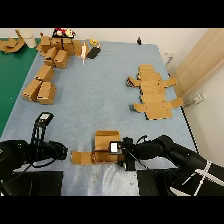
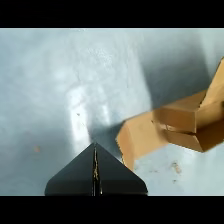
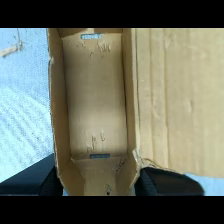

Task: Fold the box.

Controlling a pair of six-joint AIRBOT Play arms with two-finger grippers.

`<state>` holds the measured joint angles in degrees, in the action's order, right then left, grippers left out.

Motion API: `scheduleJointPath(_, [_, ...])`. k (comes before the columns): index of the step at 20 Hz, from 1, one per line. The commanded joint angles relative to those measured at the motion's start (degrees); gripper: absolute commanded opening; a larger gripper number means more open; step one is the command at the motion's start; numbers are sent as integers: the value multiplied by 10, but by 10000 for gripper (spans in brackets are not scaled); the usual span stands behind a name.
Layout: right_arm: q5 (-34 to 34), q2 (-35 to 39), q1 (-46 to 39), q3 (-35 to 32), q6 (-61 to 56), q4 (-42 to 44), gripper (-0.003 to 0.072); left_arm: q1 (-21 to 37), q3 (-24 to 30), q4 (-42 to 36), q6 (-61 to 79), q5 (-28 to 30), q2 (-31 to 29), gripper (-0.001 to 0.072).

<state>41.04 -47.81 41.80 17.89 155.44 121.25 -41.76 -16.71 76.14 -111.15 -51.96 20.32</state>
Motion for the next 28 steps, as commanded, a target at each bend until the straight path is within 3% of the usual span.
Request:
scheduleJointPath(1, [0,0,0,0,0,0,502,29,64,-110,-18,29,-11,12])
scheduleJointPath(8, [0,0,0,0,0,0,503,28,87,-191,46,100,55,11])
scheduleJointPath(13, [0,0,0,0,0,0,503,28,87,-345,199,157,140,11])
scheduleJointPath(16, [0,0,0,0,0,0,502,28,87,-367,223,158,172,11])
scheduleJointPath(23, [0,0,0,0,0,0,502,28,75,-538,371,155,174,12])
scheduleJointPath(28, [0,0,0,0,0,0,502,28,75,-556,388,151,174,14])
